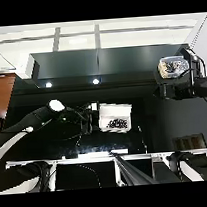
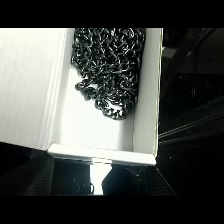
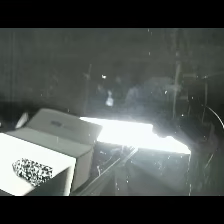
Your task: Fold the box and place the chain.
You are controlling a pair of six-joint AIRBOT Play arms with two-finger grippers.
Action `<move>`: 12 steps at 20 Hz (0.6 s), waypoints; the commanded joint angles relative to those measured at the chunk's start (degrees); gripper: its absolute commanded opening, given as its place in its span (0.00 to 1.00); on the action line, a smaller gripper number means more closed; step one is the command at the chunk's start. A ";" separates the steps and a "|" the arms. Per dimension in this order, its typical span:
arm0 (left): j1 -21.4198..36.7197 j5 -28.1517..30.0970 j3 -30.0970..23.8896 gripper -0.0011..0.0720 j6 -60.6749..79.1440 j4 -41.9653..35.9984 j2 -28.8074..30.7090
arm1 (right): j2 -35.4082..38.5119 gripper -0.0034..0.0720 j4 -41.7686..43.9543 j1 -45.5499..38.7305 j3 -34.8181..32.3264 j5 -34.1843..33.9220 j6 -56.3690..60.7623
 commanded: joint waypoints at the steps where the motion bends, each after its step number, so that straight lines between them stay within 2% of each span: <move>1: -0.35 2.01 0.02 0.68 -1.22 0.63 -0.04 | -0.52 0.98 0.33 0.94 0.00 -4.31 -1.27; 4: -0.35 2.01 0.02 0.68 -1.22 0.63 -0.04 | -5.29 0.98 9.35 2.43 0.02 -8.37 -8.90; 8: -0.35 2.01 0.02 0.68 -1.22 0.63 -0.02 | -15.82 0.98 24.48 4.66 0.02 -13.18 -30.34; 10: -0.35 2.01 0.02 0.68 -1.22 0.66 -0.02 | -19.23 0.98 28.20 6.12 0.02 -11.37 -37.75; 12: -0.35 1.99 0.02 0.68 -1.22 0.66 -0.02 | -20.41 0.98 26.56 8.83 0.02 -7.72 -44.00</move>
